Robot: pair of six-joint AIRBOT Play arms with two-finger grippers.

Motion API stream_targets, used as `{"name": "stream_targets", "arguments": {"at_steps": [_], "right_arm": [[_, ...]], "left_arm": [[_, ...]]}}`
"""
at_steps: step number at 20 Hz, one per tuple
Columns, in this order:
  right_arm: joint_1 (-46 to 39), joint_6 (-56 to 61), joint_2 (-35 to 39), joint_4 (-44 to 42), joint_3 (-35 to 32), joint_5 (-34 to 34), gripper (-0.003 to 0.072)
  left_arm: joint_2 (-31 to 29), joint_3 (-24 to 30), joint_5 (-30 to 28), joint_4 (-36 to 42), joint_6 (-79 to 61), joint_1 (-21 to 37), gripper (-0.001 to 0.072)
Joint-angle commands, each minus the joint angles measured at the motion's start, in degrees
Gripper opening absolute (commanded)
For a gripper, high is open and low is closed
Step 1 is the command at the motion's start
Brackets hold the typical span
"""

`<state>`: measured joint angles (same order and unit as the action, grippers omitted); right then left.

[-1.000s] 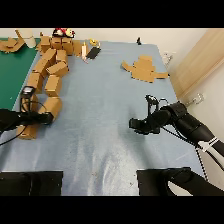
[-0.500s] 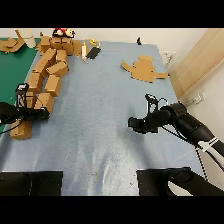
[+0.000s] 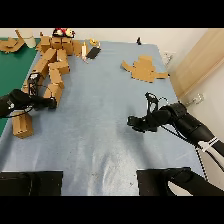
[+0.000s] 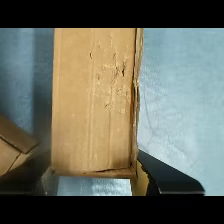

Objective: Fold the box.

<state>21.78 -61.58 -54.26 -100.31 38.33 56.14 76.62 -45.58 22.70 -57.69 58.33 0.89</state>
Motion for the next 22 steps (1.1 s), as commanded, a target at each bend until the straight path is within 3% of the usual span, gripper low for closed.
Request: {"name": "stream_targets", "arguments": {"at_steps": [1, 5, 6, 7, 9, 10, 11, 12, 15, 22], "right_arm": [[0.07, 0.0, 0.07, -0.02, 0.04, -0.17, 0.0004], [0.09, 0.0, 0.07, -0.55, 0.04, 0.07, 0.0004], [0.11, 0.0, 0.07, -0.96, 0.04, 0.11, 0.0005], [0.13, 0.0, 0.07, -1.22, 0.04, 0.11, 0.0005], [0.13, -0.02, 0.07, -1.31, 0.04, 0.26, 0.0005], [0.11, -0.02, 0.07, -1.31, 0.04, 0.42, 0.0035], [0.11, -0.02, 0.07, -1.31, 0.04, 0.48, 0.0189], [0.11, -0.02, 0.07, -1.31, 0.04, 0.5, 0.0271], [0.11, -0.02, 0.07, -1.36, 0.04, 0.5, 0.0271], [0.11, -0.52, 0.07, -1.4, 0.04, 0.48, 0.0271]], "left_arm": [[1.38, -1.6, -1.97, -0.02, 0.02, -0.33, 0.0523], [1.36, -1.6, -0.46, -0.07, 0.02, -0.33, 0.0526], [1.36, -1.6, 0.87, -0.2, 0.02, -0.31, 0.0588], [1.36, -1.6, 2.01, -0.2, 0.04, -0.33, 0.0696], [1.22, -1.62, 3.85, -0.2, 0.02, -0.33, 0.0701], [1.09, -1.62, 4.66, -0.2, 0.02, -0.33, 0.0701], [0.92, -1.62, 5.44, -0.2, 0.02, -0.31, 0.0701], [0.61, -1.62, 6.29, -0.2, 0.02, -0.33, 0.0701], [-1.57, -1.99, 10.93, -0.57, 0.98, 0.24, 0.0701], [-9.62, -6.03, 30.95, -6.29, 8.24, 5.51, 0.0701]]}}
